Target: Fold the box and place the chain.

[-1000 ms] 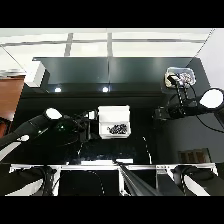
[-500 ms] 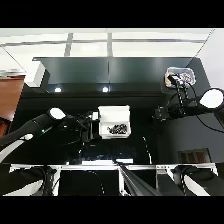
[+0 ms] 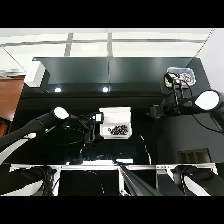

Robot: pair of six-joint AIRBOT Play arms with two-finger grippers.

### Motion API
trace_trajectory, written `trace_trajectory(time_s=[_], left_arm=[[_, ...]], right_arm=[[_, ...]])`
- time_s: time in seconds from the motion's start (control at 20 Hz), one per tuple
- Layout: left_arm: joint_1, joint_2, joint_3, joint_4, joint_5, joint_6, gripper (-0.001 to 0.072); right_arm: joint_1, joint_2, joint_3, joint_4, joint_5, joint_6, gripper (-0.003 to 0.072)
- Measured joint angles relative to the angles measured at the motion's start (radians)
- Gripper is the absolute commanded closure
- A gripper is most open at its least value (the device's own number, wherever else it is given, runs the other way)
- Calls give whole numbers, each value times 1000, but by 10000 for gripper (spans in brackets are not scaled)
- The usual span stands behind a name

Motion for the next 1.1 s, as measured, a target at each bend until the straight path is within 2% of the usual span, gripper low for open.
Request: trace_trajectory(time_s=[0.15,0.3,0.45,0.6,0.8,1.1], left_arm=[[-1,0,0,2,2,0,358],[-1,0,0,2,2,0,358],[-1,0,0,2,1,0,358],[-1,0,0,2,0,0,358],[-1,0,0,2,-1,0,358],[-1,0,0,2,-2,0,358]], right_arm=[[29,-88,35,78,-125,0,41],[54,-224,106,214,-168,-98,44],[81,-312,151,322,-80,-370,44],[87,-328,191,310,42,-604,44],[120,-319,209,267,183,-741,44],[237,-314,190,182,217,-903,53]])
